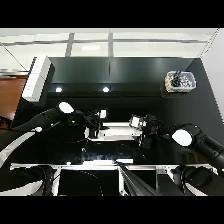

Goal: Fold the box and place the chain.

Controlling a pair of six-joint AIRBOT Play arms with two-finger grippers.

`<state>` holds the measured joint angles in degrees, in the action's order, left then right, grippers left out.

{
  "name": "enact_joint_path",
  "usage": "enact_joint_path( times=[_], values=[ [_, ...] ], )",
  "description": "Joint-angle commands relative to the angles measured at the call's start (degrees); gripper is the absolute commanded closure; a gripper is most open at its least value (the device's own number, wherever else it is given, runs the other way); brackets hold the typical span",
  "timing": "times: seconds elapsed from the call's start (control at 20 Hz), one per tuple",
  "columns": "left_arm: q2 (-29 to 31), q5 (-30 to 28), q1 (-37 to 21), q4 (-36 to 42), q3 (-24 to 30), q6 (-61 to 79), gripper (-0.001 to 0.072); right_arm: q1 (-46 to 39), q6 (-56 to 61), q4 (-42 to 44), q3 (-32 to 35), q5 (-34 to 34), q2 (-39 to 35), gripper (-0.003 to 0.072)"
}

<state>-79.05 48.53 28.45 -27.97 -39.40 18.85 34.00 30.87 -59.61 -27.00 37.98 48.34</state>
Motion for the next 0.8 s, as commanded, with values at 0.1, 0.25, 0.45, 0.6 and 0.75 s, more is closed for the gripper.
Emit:
enact_joint_path(
  times=[0.1, 0.25, 0.45, 0.6, 0.75],
  values=[
    [0.0, 0.1, 0.0, 0.0, 0.0, 0.0, 0.0685, -0.5, -7.5, 6.5, -0.1, 1.6, 0.2, 0.0091],
    [0.0, 0.1, 0.0, 0.1, 0.0, -0.1, 0.0685, -3.9, -21.5, 16.7, -0.1, 2.7, 3.3, 0.0091],
    [0.0, -0.1, 0.0, 0.4, 0.0, -0.3, 0.0685, -10.3, -32.2, 27.7, -0.1, 4.5, 6.2, 0.0092],
    [0.0, -0.3, 0.0, 0.4, 0.0, -0.3, 0.0685, -10.3, -33.7, 28.1, 2.0, 5.9, 7.4, 0.0092],
    [0.0, -0.3, 0.0, 0.4, 0.0, -0.3, 0.0685, -10.3, -37.6, 28.8, 5.0, 5.5, 8.0, 0.0091]
  ],
)
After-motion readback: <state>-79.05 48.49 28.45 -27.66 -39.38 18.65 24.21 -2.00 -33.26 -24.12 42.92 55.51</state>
